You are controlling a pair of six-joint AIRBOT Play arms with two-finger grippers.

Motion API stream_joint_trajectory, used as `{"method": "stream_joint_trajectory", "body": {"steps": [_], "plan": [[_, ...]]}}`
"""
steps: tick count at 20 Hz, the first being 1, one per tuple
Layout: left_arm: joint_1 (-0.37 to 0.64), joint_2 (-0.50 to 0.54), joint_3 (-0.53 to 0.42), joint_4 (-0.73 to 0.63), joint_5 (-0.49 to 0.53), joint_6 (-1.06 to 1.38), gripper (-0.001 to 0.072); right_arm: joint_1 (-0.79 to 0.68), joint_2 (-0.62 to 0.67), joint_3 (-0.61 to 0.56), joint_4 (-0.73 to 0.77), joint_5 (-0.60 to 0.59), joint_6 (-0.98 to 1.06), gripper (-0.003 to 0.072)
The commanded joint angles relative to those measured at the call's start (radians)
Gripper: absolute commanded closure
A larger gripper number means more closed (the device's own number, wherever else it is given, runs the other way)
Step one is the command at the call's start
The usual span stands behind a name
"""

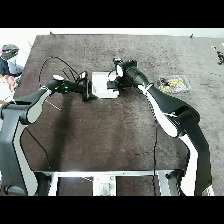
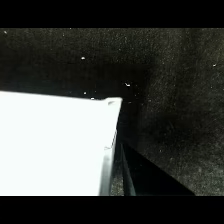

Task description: Fold the box and place the chain.

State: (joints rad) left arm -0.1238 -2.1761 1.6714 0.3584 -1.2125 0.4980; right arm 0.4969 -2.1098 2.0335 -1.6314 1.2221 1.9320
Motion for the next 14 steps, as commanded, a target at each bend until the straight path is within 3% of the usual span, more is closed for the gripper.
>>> {"method": "stream_joint_trajectory", "body": {"steps": [1,2,4,9,14], "plan": [[0.0,0.0,0.001,0.0,0.0,0.0,0.0433,-0.002,-0.019,0.001,-0.003,0.002,-0.001,0.0472],[0.0,0.0,0.001,0.0,0.0,0.0,0.0434,-0.002,-0.023,0.001,-0.003,0.003,0.0,0.0473],[0.0,0.0,0.001,0.0,0.0,0.0,0.0434,-0.002,-0.022,0.001,-0.008,0.0,-0.001,0.0667],[0.0,0.0,0.001,0.0,0.0,0.0,0.0434,0.001,-0.023,0.001,-0.015,0.013,0.018,0.0673],[0.0,0.0,0.001,0.0,0.0,0.0,0.0434,-0.024,-0.023,0.001,0.047,0.101,-0.021,0.0663]]}}
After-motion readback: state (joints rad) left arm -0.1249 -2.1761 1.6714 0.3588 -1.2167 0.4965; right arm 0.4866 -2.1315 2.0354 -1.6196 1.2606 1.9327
